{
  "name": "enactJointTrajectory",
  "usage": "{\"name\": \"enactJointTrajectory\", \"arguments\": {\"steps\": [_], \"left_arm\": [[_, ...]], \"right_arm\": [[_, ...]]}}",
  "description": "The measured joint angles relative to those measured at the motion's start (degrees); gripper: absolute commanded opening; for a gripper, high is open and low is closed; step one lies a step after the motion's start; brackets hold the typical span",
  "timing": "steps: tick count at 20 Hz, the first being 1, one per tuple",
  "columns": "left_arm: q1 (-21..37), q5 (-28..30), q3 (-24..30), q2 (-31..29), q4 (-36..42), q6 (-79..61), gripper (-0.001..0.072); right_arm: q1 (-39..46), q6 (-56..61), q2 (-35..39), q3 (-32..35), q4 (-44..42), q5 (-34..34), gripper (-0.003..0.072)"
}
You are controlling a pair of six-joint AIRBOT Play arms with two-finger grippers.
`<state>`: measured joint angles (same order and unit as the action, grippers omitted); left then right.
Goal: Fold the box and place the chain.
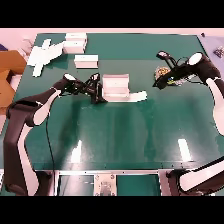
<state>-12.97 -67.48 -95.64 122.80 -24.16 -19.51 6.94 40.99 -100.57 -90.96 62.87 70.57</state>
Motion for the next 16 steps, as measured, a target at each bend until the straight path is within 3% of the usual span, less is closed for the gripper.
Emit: {"name": "enactJointTrajectory", "arguments": {"steps": [6, 16], "left_arm": [[0.00, 0.00, 0.00, 0.00, 0.00, 0.00, 0.0529], [0.00, 0.00, 0.02, 0.00, 0.02, 0.00, 0.0529]], "right_arm": [[3.96, 6.25, -4.31, 3.89, -12.57, 2.14, 0.0007], [0.02, 6.78, -8.50, 7.80, -19.39, -0.20, 0.0007]]}}
